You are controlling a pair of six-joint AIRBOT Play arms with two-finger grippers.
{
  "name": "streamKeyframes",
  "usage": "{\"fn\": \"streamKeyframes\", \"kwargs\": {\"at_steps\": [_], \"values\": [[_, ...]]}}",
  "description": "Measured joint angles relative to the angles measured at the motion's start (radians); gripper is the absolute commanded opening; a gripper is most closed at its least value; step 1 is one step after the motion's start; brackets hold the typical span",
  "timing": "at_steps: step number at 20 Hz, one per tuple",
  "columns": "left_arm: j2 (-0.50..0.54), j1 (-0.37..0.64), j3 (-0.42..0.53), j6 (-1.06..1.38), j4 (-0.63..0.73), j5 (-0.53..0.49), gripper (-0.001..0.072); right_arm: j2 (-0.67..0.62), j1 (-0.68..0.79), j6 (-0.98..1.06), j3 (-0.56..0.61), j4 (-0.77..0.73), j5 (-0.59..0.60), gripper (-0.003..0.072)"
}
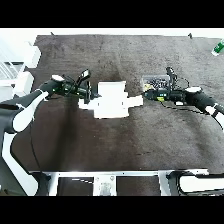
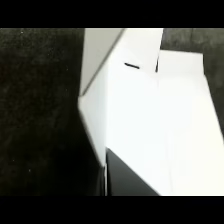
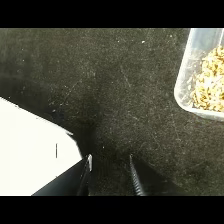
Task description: Fold the box and place the chain.
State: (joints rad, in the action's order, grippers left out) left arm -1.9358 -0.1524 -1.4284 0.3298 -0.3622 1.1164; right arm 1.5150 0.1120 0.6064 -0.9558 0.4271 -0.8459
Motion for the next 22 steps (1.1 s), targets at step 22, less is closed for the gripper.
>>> {"fn": "streamKeyframes", "kwargs": {"at_steps": [22], "values": [[-0.031,0.0,0.019,0.202,0.005,0.003,0.0023,-0.002,-0.001,-0.191,-0.039,-0.135,-0.044,0.0249]]}}
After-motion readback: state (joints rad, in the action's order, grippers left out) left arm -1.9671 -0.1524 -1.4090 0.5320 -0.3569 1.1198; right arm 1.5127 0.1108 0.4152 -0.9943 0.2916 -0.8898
